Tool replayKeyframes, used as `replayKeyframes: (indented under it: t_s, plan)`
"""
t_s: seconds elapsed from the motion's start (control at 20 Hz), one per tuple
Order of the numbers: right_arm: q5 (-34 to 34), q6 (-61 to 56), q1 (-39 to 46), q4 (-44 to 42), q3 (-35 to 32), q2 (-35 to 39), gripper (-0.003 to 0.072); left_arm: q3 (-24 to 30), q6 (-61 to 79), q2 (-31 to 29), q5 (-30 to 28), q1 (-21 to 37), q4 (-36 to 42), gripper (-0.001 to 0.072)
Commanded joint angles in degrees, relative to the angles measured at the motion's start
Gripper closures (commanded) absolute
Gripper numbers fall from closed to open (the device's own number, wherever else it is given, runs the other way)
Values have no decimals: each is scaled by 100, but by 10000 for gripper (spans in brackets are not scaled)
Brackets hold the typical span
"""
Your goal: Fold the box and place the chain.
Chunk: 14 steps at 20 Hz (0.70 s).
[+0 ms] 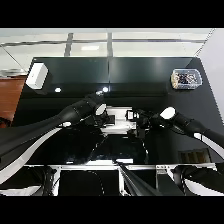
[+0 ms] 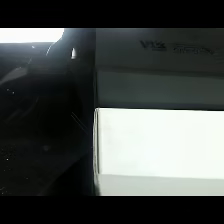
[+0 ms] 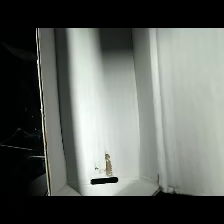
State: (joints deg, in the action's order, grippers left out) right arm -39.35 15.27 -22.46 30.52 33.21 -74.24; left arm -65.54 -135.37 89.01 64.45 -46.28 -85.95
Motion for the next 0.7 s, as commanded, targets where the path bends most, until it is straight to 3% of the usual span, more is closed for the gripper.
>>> replayKeyframes:
  t_s: [0.0, 0.15, 0.25, 0.65]
  plan:
    - [-2, 0, -4, -2, 4, -2, 589, -76, -7, 15, -127, -2, 94, 684]
    - [-4, 0, -4, -2, 4, -2, 589, -76, 17, 20, -98, -2, 98, 658]
    - [-2, 0, -4, -2, 4, -2, 589, -76, 15, 20, -101, -2, 98, 365]
    - [-2, 0, -4, -2, 4, -2, 589, -76, 17, 20, 83, 2, -201, 344]
